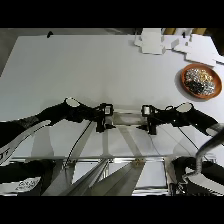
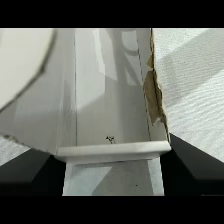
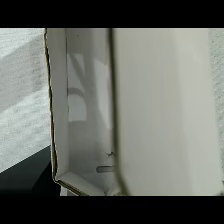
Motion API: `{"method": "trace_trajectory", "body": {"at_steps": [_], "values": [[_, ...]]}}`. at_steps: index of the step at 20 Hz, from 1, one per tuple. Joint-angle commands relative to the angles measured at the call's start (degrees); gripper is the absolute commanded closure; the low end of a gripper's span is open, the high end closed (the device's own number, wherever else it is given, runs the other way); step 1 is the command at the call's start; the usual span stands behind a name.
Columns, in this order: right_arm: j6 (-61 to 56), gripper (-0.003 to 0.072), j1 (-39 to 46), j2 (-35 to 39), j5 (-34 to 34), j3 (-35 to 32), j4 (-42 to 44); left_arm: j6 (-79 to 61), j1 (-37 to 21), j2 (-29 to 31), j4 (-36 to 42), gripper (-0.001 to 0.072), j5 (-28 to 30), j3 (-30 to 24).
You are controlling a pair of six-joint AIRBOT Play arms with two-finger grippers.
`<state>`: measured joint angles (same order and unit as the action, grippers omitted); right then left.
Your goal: Fold the box and place the chain.
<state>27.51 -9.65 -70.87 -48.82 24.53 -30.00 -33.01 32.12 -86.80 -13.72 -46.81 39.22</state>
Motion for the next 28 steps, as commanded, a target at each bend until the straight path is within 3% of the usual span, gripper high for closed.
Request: {"method": "trace_trajectory", "body": {"at_steps": [1,12,14,19,26,28], "values": [[0.0,0.0346,0.0,0.0,0.0,0.0,0.1,0.0,0.0,0.0,-0.1,0.0220,0.0,0.0],[0.0,0.0337,0.0,0.0,-1.3,0.0,0.3,0.0,0.0,0.0,-0.1,0.0220,0.0,0.0],[-0.1,-0.0013,0.0,0.0,-0.3,0.0,0.0,0.0,0.0,0.0,-0.1,0.0220,0.0,0.0],[-9.2,-0.0009,0.0,2.8,-0.2,0.0,-10.2,0.0,0.1,0.0,-0.1,0.0220,0.0,0.0],[-27.2,-0.0006,0.0,16.4,-6.8,0.0,-26.5,0.0,0.1,0.0,-0.1,0.0220,0.0,0.0],[-28.1,0.0001,2.3,20.3,-9.6,0.0,-26.5,0.0,0.1,0.0,-0.1,0.0220,0.0,0.0]]}}
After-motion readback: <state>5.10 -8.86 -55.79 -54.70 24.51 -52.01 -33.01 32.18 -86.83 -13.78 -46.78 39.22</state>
